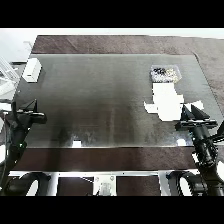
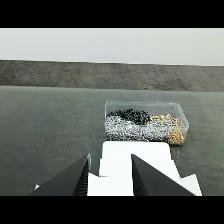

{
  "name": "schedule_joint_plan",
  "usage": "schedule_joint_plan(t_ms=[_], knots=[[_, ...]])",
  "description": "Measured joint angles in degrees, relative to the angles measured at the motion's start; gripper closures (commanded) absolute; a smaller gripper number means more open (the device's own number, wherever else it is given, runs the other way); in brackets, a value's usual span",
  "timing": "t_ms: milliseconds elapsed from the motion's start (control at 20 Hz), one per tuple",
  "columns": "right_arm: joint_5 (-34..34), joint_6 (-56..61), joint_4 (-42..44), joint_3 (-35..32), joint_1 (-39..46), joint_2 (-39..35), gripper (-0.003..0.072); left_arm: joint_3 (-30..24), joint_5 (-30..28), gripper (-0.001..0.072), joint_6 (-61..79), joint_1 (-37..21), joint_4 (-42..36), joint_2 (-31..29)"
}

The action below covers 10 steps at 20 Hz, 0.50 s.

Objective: Fold the box and place the chain.

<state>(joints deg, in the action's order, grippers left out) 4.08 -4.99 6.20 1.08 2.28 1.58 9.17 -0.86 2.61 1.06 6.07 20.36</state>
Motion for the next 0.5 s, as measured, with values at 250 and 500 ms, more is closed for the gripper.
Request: schedule_joint_plan(t_ms=[250, 500], knots=[[1.09, 0.11, 0.15, 1.22, 0.02, 0.7, 0.025, 0.0, -0.02, 0.0689, 0.0, 0.0, -0.02, 0.02], [-2.56, -0.07, -3.28, 9.9, 0.81, 12.26, 0.0297, 0.0, -0.02, 0.0689, -0.02, 0.0, 0.0, 0.0]])
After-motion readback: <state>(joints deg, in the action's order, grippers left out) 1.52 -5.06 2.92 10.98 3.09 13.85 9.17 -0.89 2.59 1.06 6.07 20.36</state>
